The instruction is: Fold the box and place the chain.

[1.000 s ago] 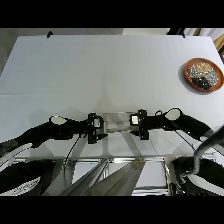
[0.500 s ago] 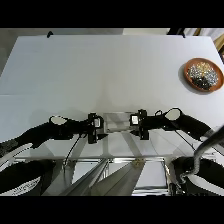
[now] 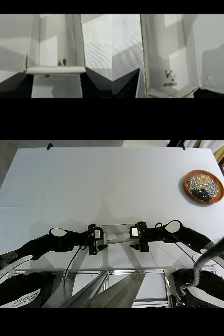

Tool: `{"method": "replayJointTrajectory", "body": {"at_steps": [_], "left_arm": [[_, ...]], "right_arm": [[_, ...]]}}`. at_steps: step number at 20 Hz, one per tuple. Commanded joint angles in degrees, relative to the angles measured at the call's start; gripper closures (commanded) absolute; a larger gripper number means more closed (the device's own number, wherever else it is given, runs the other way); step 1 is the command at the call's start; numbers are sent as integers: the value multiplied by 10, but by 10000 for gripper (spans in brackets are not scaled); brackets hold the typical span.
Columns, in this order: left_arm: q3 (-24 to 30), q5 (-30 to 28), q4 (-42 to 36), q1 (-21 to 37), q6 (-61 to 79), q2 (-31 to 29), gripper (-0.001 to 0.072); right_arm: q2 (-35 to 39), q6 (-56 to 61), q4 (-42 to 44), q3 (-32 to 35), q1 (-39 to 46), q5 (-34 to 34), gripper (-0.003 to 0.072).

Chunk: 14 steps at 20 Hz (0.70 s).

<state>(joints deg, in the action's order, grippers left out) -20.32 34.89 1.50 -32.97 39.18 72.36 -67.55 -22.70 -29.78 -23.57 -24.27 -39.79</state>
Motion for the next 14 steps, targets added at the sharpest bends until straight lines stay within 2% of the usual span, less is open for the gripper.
{"method": "replayJointTrajectory", "body": {"at_steps": [1,3,9,14], "left_arm": [[0,5,3,0,0,0,572],[0,5,3,0,0,0,572],[0,5,3,0,0,0,572],[0,5,3,0,0,0,572]], "right_arm": [[21,16,-3,0,0,-1,-17],[38,66,-31,0,0,-11,-17],[106,261,-235,0,0,-63,-16],[129,363,-260,0,0,-179,-2]]}}
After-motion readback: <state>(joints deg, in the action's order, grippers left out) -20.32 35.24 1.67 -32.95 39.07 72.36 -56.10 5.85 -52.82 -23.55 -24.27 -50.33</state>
